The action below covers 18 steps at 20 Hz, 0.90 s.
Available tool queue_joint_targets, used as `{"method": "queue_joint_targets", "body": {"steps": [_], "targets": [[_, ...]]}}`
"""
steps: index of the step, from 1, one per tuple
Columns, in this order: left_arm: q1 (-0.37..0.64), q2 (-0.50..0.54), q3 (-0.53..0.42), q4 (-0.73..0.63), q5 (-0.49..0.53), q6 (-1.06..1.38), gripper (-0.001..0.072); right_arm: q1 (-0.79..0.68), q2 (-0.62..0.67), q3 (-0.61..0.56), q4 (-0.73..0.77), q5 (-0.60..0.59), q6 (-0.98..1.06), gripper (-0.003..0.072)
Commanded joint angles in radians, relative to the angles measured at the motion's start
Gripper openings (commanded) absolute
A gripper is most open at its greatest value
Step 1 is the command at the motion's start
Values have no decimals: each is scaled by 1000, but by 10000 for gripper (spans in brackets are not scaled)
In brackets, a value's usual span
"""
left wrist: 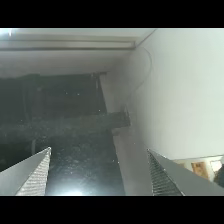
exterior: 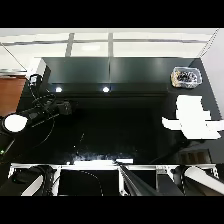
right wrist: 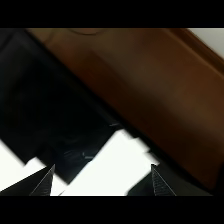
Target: Fold the box and place the chain.
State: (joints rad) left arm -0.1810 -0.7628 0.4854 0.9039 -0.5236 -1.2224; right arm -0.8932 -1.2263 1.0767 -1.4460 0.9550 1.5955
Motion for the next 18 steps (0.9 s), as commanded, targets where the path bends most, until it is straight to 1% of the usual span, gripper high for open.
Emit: {"method": "queue_joint_targets", "body": {"steps": [1,2,3,4,5,6,9,11,14,15,17,18], "targets": [[0,-2,1,0,-2,0,706,-232,-165,136,165,52,-180,720],[0,-2,1,0,-2,0,705,-279,-224,181,250,100,-253,720],[0,-2,1,0,-2,0,706,-325,-294,230,373,182,-369,720],[0,-2,1,0,-2,0,706,-364,-370,274,517,289,-481,720],[0,-2,1,0,-2,0,706,-390,-439,312,623,388,-543,720],[0,-2,1,-1,-2,0,706,-402,-496,340,670,460,-563,720],[0,-2,1,-1,-1,0,706,-384,-633,402,631,604,-558,720],[0,-1,1,-1,-1,-1,706,-357,-670,407,633,615,-583,720],[0,-1,1,-5,-2,-4,706,-327,-676,407,633,646,-607,720],[0,-1,1,-5,-2,-4,706,-321,-676,407,633,658,-607,620],[0,-1,1,-5,-2,-4,705,-310,-676,407,632,678,-609,615],[0,-1,1,-5,-2,-4,705,-304,-676,407,625,684,-609,553]]}}
